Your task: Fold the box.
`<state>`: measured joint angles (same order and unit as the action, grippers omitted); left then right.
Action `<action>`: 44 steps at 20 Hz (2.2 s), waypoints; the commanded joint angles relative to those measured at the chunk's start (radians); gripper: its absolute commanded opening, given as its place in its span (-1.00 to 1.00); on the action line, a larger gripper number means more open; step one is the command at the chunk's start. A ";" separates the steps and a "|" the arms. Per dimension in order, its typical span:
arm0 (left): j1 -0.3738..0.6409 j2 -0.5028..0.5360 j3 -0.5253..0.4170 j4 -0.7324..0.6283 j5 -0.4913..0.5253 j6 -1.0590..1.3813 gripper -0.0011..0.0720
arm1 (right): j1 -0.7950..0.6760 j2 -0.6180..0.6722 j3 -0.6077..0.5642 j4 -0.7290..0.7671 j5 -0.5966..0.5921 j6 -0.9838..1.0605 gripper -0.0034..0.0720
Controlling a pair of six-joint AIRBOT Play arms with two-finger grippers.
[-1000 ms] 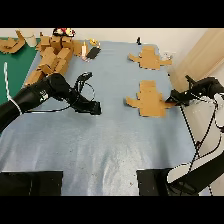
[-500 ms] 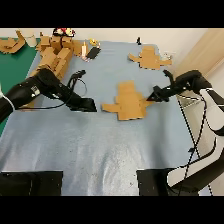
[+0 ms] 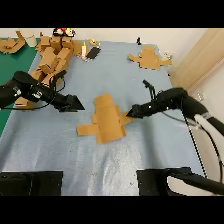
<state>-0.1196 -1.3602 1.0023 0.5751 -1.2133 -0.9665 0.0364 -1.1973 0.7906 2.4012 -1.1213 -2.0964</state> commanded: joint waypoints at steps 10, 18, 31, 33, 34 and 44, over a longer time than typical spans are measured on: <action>0.024 -0.006 -0.212 -0.015 0.113 0.114 0.63 | 0.151 0.265 -0.430 0.218 0.304 -0.134 -0.92; 0.024 -0.024 -0.214 -0.037 0.139 0.146 0.63 | 0.151 0.253 -0.512 0.438 0.275 -0.439 -0.92; -0.011 -0.183 -0.213 -0.352 0.067 0.352 0.63 | 0.150 0.249 -0.534 0.461 0.256 -0.514 -0.92; -0.012 -0.202 -0.212 -0.392 0.016 0.399 0.63 | 0.150 0.249 -0.534 0.461 0.257 -0.514 -0.92; -0.012 -0.212 -0.212 -0.391 -0.005 0.408 0.63 | 0.150 0.249 -0.534 0.461 0.257 -0.514 -0.92; -0.012 -0.248 -0.212 -0.365 -0.081 0.458 -0.33 | 0.150 0.249 -0.534 0.461 0.259 -0.511 -0.92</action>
<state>-0.1310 -1.6047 0.7895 0.2020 -1.2812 -0.5232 0.1860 -0.9474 0.2569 2.8620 -0.8642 -2.6083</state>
